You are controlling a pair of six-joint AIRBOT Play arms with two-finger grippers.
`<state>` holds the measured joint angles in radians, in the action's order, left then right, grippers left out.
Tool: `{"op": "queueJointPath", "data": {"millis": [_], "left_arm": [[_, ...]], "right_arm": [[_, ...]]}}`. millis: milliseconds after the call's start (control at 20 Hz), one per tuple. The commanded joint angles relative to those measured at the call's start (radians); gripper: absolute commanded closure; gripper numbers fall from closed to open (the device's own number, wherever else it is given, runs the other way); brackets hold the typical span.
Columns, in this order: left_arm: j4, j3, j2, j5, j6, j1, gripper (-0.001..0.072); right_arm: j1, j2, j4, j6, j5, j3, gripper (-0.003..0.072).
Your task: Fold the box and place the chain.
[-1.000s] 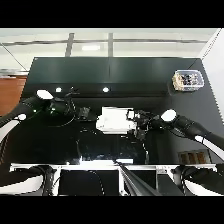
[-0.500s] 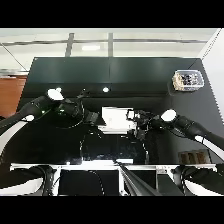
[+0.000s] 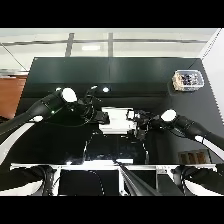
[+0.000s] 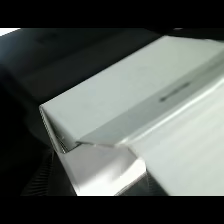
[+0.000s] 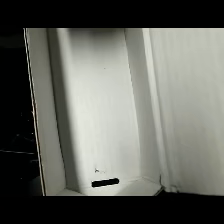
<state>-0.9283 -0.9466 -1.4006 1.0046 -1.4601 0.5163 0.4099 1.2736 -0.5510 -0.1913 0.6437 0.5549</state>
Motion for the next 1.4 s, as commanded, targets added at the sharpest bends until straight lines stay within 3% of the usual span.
{"op": "queueJointPath", "data": {"millis": [0,300,550,600,700,800,1350], "left_arm": [[-0.134,-0.018,-0.002,-0.050,-0.172,0.053,0.0091],[-0.372,-0.032,-0.005,-0.068,-0.400,0.144,0.0091],[-0.475,-0.091,-0.035,0.001,-0.507,0.200,0.0093],[-0.506,-0.104,-0.043,0.020,-0.547,0.206,0.0120],[-0.533,-0.135,-0.063,0.077,-0.571,0.223,0.0316],[-0.541,-0.171,-0.090,0.142,-0.571,0.243,0.0316],[-0.608,-0.192,-0.124,0.129,-0.800,0.266,0.0313]], "right_arm": [[0.000,0.000,0.000,0.000,0.000,0.000,0.0590],[0.000,0.000,0.000,0.000,0.000,0.000,0.0590],[0.000,0.000,0.000,0.000,0.000,0.000,0.0590],[0.000,0.000,0.000,0.000,0.000,0.000,0.0590],[0.000,0.000,0.000,0.000,0.000,0.000,0.0589],[0.000,0.000,0.000,0.000,0.000,0.000,0.0590],[0.000,0.000,0.000,0.000,0.000,0.000,0.0590]]}}
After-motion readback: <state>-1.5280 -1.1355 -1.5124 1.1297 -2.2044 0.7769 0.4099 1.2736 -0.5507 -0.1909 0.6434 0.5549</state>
